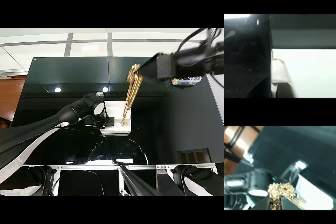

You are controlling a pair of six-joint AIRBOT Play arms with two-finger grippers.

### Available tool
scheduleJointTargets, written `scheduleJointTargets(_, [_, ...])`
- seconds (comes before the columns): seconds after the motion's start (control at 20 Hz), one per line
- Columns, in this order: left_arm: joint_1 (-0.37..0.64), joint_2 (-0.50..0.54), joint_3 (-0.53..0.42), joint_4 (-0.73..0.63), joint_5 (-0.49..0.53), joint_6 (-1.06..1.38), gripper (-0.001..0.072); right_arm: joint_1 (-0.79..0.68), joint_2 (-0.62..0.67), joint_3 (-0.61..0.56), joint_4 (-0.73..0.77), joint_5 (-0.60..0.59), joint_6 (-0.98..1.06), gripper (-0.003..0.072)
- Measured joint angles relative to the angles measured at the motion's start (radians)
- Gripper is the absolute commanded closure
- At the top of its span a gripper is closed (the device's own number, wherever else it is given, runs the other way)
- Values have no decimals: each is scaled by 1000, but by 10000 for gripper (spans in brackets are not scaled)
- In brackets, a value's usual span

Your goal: Fold the box and place the chain.

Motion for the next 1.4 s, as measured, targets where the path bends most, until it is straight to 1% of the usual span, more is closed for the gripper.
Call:
scheduleJointTargets(0.25, [0,0,0,0,0,0,681,12,0,-184,25,-6,5,676])
scheduleJointTargets(0.45, [0,0,0,0,0,0,681,59,-4,-335,82,-103,5,676])
scheduleJointTargets(0.65, [0,0,0,0,0,0,681,103,-32,-429,91,-198,5,675])
scheduleJointTargets(0.85, [0,0,0,0,0,0,681,116,-53,-504,53,-252,8,672])
scheduleJointTargets(0.9, [0,0,0,0,0,0,681,117,-55,-518,43,-259,8,602])
scheduleJointTargets(0.95, [0,0,0,0,0,0,681,118,-56,-526,39,-267,9,461])
scheduleJointTargets(1.05, [0,0,0,0,1,0,681,118,-59,-538,24,-272,9,460])
scheduleJointTargets(1.1, [0,0,0,0,1,0,681,114,-59,-542,14,-272,9,397])
scheduleJointTargets(1.15, [0,0,0,0,1,0,681,108,-59,-545,1,-268,9,360])
scheduleJointTargets(1.25, [0,0,0,0,1,0,681,90,-60,-548,-21,-254,8,379])
scheduleJointTargets(1.4, [0,0,0,0,1,0,681,66,-60,-550,-37,-245,4,378])
